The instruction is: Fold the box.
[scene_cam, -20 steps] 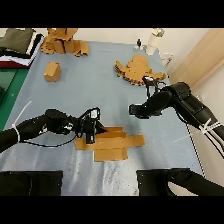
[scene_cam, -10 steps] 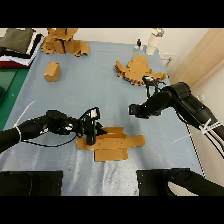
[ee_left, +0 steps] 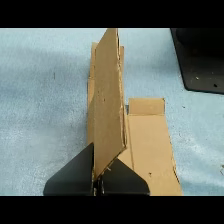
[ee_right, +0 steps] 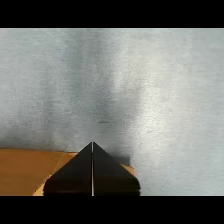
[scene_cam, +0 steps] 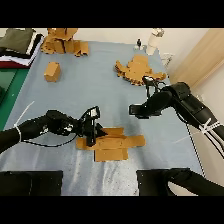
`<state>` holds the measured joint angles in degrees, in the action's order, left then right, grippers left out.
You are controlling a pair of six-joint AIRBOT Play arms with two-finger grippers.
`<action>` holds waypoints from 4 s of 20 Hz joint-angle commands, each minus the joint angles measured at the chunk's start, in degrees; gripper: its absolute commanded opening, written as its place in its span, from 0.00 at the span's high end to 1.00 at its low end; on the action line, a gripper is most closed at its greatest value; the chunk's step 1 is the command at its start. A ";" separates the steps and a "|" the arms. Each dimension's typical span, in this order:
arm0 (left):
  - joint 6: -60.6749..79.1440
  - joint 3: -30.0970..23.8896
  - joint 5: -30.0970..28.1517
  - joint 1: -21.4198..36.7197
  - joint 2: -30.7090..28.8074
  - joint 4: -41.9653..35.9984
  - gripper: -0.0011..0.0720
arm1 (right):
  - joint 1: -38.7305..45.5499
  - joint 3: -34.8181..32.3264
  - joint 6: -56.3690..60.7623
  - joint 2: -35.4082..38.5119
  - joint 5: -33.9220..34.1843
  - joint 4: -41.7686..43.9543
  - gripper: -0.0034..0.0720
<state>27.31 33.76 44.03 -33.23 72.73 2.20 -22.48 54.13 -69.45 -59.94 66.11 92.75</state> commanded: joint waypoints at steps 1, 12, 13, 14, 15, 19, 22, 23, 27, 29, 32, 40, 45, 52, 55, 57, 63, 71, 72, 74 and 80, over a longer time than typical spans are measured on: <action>-0.33 0.00 0.07 0.00 0.02 -0.09 0.97 | -0.04 0.07 -1.90 -0.07 1.07 0.09 0.95; -0.33 0.00 0.07 0.00 0.02 -0.09 0.97 | -17.99 -20.98 -32.70 21.55 8.83 7.76 0.96; -0.33 0.00 0.07 0.00 0.02 -0.09 0.97 | -20.85 -23.74 -35.87 22.93 5.62 7.61 0.96; -0.33 0.00 0.07 0.00 0.02 -0.09 0.97 | -23.80 -25.99 -38.64 23.37 1.86 7.58 0.96; -0.33 0.00 0.07 0.00 0.02 -0.11 0.97 | -26.77 -27.52 -41.09 23.02 -1.22 7.58 0.96; -0.33 0.00 0.07 0.00 0.02 -0.09 0.97 | -41.09 -29.92 -43.67 20.39 -11.10 1.03 0.96; -0.33 0.00 0.07 0.00 0.02 -0.09 0.97 | -48.06 -30.03 -39.65 19.89 -15.96 -6.01 0.93; -0.33 0.00 0.07 0.00 0.02 -0.09 0.97 | -48.33 -30.49 -39.67 19.21 -16.20 -6.25 0.54; -0.33 0.00 0.07 0.00 0.02 -0.09 0.97 | -48.33 -32.30 -40.09 16.22 -18.32 -8.83 0.29; -0.33 0.00 0.07 0.00 0.02 -0.09 0.97 | -48.30 -32.33 -39.80 15.34 -20.00 -12.57 0.29; -0.33 0.00 0.07 0.00 0.02 -0.09 0.97 | -48.30 -32.30 -36.48 14.29 -21.24 -20.44 0.29; -0.33 0.00 0.07 0.00 0.02 -0.09 0.97 | -48.33 -32.30 -32.35 14.19 -21.22 -23.54 0.29; -0.33 0.00 0.04 0.00 0.02 -0.09 0.97 | -48.35 -32.33 -32.39 14.19 -20.85 -18.99 0.29; -0.33 0.00 0.07 0.00 0.02 -0.09 0.97 | -48.35 -32.63 -32.54 14.16 -20.70 -20.20 0.29; -0.33 0.00 0.07 0.00 0.02 -0.09 0.97 | -48.33 -32.74 -31.65 14.16 -20.96 -22.75 0.29; -0.33 0.00 0.04 0.00 0.02 -0.09 0.97 | -48.35 -32.79 -30.86 14.16 -21.18 -23.69 0.29; -0.33 0.00 0.04 0.00 0.02 -0.09 0.97 | -48.35 -32.72 -29.92 14.32 -22.12 -24.94 0.29; -0.33 0.00 0.04 0.00 0.02 -0.09 0.97 | -49.99 -32.65 -12.31 20.74 -21.35 -32.15 0.29; -0.33 0.00 0.04 0.00 0.02 -0.09 0.97 | -49.99 -32.68 -7.45 20.72 -21.03 -35.34 0.29; -0.33 0.00 0.04 0.00 0.02 -0.09 0.97 | -49.99 -32.68 -2.21 19.47 -20.98 -39.19 0.29; -0.33 0.00 0.04 0.00 0.02 -0.09 0.97 | -50.01 -32.65 -1.01 15.72 -20.55 -40.22 0.29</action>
<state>26.96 33.76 44.07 -33.23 72.73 2.09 -72.47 21.41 -72.71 -43.33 45.36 54.06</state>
